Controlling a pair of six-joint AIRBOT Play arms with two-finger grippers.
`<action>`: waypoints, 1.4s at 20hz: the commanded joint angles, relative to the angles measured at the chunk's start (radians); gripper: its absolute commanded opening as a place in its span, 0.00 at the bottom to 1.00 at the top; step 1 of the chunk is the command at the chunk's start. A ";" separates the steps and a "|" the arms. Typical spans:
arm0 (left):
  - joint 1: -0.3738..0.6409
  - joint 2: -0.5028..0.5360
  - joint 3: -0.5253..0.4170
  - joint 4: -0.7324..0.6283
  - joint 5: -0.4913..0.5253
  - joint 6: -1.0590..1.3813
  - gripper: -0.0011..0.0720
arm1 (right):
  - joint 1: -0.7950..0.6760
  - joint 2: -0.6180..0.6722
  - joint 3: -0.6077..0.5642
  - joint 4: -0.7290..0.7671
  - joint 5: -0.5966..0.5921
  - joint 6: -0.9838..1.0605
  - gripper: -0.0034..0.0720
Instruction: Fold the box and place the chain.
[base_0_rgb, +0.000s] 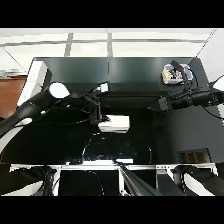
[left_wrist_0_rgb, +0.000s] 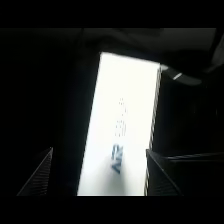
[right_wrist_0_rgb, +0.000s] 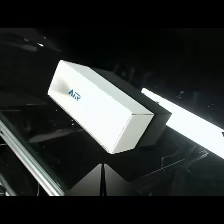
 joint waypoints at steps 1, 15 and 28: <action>-0.054 -0.130 0.111 -0.002 0.011 -0.051 0.98 | -0.005 0.004 0.001 -0.009 -0.012 0.002 0.07; -0.085 -0.212 0.144 0.066 -0.047 -0.173 0.98 | -0.005 0.004 -0.004 -0.060 -0.013 0.002 0.07; -0.100 -0.212 0.145 0.142 -0.135 -0.094 0.98 | -0.005 0.004 -0.004 -0.060 -0.016 0.002 0.07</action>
